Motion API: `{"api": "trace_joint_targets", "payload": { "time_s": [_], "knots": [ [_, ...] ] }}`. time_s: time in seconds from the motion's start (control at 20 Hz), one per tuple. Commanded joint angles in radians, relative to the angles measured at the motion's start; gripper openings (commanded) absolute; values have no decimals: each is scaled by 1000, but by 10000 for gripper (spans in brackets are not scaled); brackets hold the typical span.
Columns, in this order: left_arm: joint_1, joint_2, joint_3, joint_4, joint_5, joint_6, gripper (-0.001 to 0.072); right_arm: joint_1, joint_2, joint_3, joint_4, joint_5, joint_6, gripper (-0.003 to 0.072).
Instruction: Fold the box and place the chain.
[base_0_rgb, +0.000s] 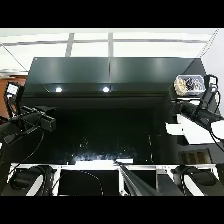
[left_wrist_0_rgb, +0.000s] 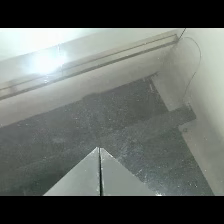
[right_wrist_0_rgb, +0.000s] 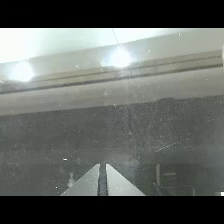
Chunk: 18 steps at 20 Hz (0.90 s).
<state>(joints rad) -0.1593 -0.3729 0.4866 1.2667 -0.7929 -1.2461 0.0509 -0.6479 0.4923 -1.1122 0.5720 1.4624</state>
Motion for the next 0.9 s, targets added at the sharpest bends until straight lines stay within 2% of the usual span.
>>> {"api": "trace_joint_targets", "payload": {
  "time_s": [0.0, 0.55, 0.7, 0.85],
  "knots": [
    [1, 0, 0, 0, 0, 0, 31, 0, 1, 0, 0, 0, 0, 50],
    [1, 0, 0, -5, 7, 0, 31, 0, 1, 0, 0, 0, 0, 50],
    [0, -18, -1, -110, 186, -13, 32, 0, 1, 0, 24, -7, 1, 50],
    [0, -37, -1, -250, 335, -15, 32, 0, 1, 0, 109, -113, 0, 50]
  ]
}}
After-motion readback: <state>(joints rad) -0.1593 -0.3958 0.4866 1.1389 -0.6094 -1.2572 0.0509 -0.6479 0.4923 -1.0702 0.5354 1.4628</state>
